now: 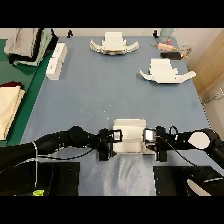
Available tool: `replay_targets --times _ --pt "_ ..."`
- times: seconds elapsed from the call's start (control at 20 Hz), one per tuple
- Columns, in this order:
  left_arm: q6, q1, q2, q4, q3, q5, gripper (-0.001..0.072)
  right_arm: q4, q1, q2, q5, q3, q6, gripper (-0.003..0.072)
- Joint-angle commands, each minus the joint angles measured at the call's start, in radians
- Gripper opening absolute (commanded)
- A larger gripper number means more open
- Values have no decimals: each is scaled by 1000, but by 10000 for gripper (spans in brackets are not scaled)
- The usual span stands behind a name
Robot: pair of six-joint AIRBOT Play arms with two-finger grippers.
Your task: Fold the box.
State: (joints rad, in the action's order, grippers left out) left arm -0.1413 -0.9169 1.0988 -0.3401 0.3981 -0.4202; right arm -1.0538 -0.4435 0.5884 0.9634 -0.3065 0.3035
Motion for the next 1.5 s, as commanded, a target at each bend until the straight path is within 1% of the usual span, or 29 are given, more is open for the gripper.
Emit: replay_targets --times 0.0,0.1,0.15,0.2,0.25,0.3,0.35,0.4,0.95,1.1,1.15,1.2,1.25,1.3,1.4,1.45 --pt "0 0 0 0 1 0 315 72 -1 6 -19 1 -35 138" --pt "0 0 0 0 1 0 315 112 -1 22 -23 0 -35 139" --pt "0 0 0 0 1 0 315 126 -1 36 -23 0 -35 163" --pt "-1 0 0 0 1 0 315 135 -1 51 -27 0 -36 225" --pt "0 0 0 0 1 0 315 140 -1 64 -33 0 -42 373" --pt "0 0 0 0 1 0 315 143 -1 74 -35 0 -55 489" --pt "0 0 0 0 1 0 315 144 -1 81 -38 0 -68 553" --pt "0 0 0 0 1 0 315 146 -1 86 -40 0 -79 587" --pt "0 0 0 0 1 0 315 145 -1 92 -40 0 -78 586" --pt "0 0 0 0 1 0 315 137 -1 90 -36 0 -75 576" --pt "0 0 0 0 1 0 315 127 -1 90 -37 0 -62 570" --pt "0 0 0 0 1 0 315 107 -1 89 -37 0 -20 455" --pt "0 0 0 0 1 0 315 83 -1 89 -40 -2 58 358" --pt "0 0 0 0 1 0 315 51 -1 89 -48 -4 185 280" --pt "0 0 0 0 1 0 315 -61 -1 89 -36 -27 501 78" --pt "0 0 0 0 1 0 315 -122 -1 89 -10 -50 644 3"
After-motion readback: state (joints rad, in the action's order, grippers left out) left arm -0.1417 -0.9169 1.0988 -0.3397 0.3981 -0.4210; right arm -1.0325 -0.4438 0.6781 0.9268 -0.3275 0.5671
